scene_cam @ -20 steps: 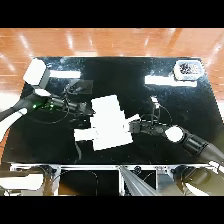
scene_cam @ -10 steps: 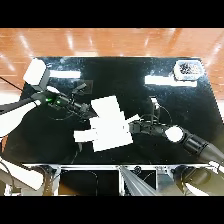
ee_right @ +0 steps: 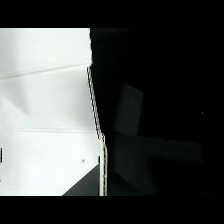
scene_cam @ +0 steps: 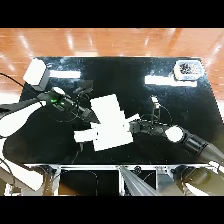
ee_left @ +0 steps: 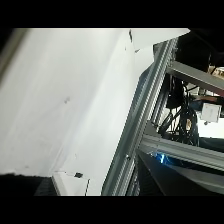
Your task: Fold the box and place the chain.
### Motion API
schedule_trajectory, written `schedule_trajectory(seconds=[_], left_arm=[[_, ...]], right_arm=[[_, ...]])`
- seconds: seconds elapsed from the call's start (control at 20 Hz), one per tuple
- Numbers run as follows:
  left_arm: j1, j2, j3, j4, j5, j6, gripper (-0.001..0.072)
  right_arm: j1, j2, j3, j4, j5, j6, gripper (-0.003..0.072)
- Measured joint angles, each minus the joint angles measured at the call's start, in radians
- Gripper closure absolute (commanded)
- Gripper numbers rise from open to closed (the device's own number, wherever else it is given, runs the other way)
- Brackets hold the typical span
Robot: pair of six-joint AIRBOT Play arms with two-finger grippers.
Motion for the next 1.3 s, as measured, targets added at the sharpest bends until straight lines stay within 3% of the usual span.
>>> schedule_trajectory(seconds=[0.15,0.3,0.45,0.65,0.7,0.75,0.95,1.3], left_arm=[[-0.003,-0.002,0.007,0.006,-0.003,0.006,0.0163],[-0.004,-0.004,0.021,0.014,0.008,0.01,0.0474],[-0.004,-0.008,0.034,0.02,0.014,0.023,0.0688],[-0.004,-0.01,0.04,0.026,0.008,0.067,0.0689],[-0.004,-0.009,0.041,0.028,0.005,0.079,0.0689],[-0.004,-0.008,0.042,0.032,0.001,0.092,0.0689],[-0.004,0.006,0.043,0.032,0.002,0.163,0.0691],[-0.05,0.148,0.043,0.033,0.076,0.286,0.0691]], right_arm=[[0.0,0.0,0.0,0.0,0.0,0.0,0.0642],[0.0,0.0,0.0,0.0,-0.002,0.0,0.0643],[0.0,-0.001,0.0,0.0,-0.001,0.0,0.0643],[0.0,-0.001,0.0,0.0,0.0,0.0,0.0636],[-0.001,-0.001,0.0,0.0,0.001,0.0,0.0352],[-0.006,-0.001,0.001,0.0,0.005,0.0,-0.0008],[-0.082,0.008,0.016,-0.041,0.114,-0.001,-0.0018],[-0.379,0.188,0.142,-0.33,0.56,0.072,-0.0018]])
